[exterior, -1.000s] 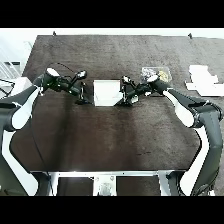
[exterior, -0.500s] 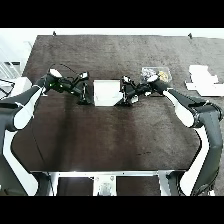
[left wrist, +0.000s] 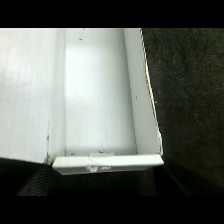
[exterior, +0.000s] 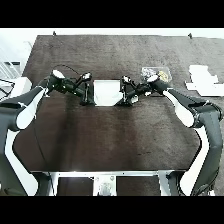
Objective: Fold the box and place the chain.
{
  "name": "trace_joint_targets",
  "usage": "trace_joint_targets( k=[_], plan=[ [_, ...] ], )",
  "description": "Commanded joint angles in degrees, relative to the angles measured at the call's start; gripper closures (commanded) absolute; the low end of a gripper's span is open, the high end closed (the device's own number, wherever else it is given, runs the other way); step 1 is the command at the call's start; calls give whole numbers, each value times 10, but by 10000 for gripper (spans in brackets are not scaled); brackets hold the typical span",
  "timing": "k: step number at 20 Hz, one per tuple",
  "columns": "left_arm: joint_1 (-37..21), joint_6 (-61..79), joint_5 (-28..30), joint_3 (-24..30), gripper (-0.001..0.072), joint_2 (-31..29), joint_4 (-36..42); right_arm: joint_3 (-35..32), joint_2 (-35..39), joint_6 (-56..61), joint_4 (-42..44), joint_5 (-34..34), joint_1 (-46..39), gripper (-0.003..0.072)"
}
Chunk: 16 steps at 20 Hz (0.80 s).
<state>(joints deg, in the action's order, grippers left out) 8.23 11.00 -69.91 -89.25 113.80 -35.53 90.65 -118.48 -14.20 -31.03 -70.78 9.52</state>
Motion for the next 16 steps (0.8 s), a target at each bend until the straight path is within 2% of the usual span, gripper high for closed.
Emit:
trace_joint_targets(
  k=[1,8,16],
  plan=[
    [1,0,8,0,-11,7,2,0,0,0,0,0,0,145],
    [23,15,58,0,-11,9,6,0,0,0,0,0,0,145],
    [23,23,64,0,-11,9,8,0,0,0,0,0,0,145]
  ],
)
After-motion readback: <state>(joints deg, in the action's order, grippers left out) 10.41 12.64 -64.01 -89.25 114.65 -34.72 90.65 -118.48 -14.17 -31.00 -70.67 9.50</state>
